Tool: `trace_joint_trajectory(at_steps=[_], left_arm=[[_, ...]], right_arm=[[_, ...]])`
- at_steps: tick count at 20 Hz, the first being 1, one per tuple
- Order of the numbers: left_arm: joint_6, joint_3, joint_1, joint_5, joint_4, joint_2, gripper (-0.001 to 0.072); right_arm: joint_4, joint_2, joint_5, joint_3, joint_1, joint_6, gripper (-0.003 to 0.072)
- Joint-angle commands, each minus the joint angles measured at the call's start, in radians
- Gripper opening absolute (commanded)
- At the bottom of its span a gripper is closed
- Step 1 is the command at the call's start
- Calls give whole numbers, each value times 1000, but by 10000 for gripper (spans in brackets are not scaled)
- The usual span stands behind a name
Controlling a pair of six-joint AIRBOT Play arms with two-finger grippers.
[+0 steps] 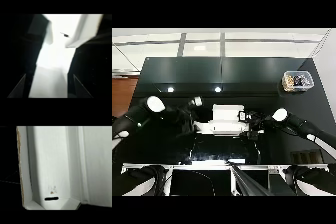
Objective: Fold the box and place the chain.
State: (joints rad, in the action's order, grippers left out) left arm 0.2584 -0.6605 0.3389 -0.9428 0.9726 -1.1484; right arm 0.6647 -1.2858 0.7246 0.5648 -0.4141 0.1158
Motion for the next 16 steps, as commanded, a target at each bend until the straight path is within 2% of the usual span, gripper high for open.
trace_joint_trajectory(at_steps=[1,4,8,9,10,12,13,16], left_arm=[[-112,69,100,163,-61,1,704],[-114,69,147,256,-125,1,684],[-136,69,148,246,-168,-4,679],[-162,69,148,228,-178,-4,654],[-165,69,148,225,-178,-4,563],[-176,68,148,224,-201,-5,452],[-193,68,148,218,-230,-8,339],[-233,68,148,198,-279,-14,316]], right_arm=[[-1,-1,1,0,-1,0,473],[-1,-1,1,0,-1,0,473],[-1,-1,1,0,-1,-1,473],[-1,-1,1,0,-1,-1,473],[-1,-1,1,0,-1,-1,473],[-1,-1,1,0,-1,-1,473],[-1,-1,1,0,-1,-1,473],[-1,-1,1,0,-1,-1,473]])
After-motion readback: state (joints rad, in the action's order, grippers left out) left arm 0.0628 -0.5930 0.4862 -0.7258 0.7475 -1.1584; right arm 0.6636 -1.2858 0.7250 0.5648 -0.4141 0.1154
